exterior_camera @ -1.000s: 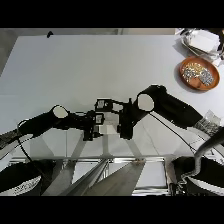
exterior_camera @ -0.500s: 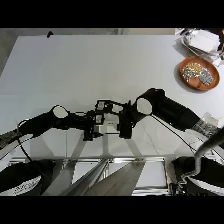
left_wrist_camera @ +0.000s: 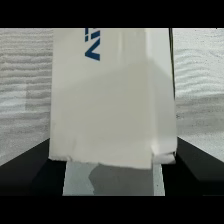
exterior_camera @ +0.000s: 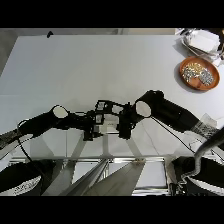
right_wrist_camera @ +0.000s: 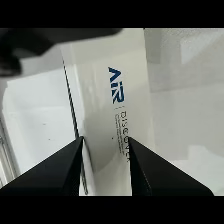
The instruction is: Fold the box and place the chain.
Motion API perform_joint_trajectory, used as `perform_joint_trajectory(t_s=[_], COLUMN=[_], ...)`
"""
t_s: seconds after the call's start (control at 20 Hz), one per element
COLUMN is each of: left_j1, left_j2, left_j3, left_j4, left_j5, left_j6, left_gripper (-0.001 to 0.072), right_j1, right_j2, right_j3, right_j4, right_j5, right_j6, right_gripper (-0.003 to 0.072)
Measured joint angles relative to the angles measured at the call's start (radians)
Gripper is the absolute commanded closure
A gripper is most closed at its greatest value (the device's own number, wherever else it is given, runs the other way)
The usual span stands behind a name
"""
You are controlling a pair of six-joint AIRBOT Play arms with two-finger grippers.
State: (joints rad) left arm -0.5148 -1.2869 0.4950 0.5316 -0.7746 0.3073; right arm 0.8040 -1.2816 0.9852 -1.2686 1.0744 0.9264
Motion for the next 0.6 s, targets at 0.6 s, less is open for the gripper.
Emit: perform_joint_trajectory(t_s=[0.6], left_j1=[0.000], left_j2=[0.000], left_j3=[0.000], left_j4=[0.000], left_j5=[0.000], left_j6=[0.002], left_gripper=[0.0677], right_j1=[0.041], right_j2=[0.000], right_j3=[-0.029], right_j4=[-0.014], right_j5=[-0.027], right_j6=[0.042], right_gripper=[0.0444])
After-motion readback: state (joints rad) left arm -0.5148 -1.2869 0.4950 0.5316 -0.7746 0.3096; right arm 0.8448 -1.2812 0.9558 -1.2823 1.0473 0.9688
